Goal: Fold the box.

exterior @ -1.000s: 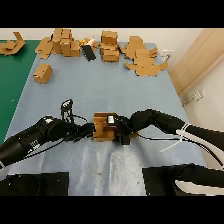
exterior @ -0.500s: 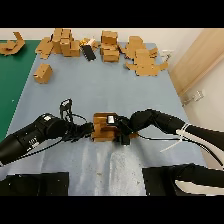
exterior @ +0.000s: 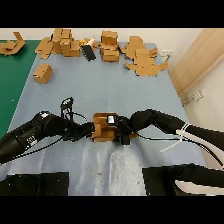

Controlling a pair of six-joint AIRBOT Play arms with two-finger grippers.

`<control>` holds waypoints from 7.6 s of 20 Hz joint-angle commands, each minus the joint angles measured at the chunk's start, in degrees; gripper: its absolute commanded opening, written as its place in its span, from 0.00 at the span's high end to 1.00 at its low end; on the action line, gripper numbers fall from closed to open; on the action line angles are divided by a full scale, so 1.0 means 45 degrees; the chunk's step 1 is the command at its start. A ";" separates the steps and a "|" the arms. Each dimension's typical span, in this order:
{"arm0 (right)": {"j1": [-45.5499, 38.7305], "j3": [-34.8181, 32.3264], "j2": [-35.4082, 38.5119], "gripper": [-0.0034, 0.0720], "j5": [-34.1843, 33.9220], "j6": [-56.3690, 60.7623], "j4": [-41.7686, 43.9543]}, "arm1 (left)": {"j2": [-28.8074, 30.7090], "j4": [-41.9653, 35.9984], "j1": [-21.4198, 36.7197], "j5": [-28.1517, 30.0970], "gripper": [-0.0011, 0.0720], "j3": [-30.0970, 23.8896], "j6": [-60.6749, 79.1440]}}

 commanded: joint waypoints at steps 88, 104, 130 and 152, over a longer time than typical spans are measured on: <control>-0.0005 0.0005 0.0000 0.28 0.0010 0.0000 0.0000 | -0.5187 0.2594 -0.1719 -0.3444 0.18 0.4775 -0.0835; -0.0005 0.0005 0.0000 0.28 0.0005 0.0005 0.0000 | -0.3079 0.2108 0.0491 -0.6339 0.97 0.4522 0.3973; -0.0005 0.0005 0.0000 0.28 -0.0005 0.0005 0.0000 | -0.1443 -0.2909 0.0811 0.4153 0.03 -0.2361 2.2819; -0.0005 0.0005 0.0000 0.28 -0.0078 0.0000 -0.0005 | -0.0146 -0.7776 0.3507 0.1258 0.03 -0.2788 2.9818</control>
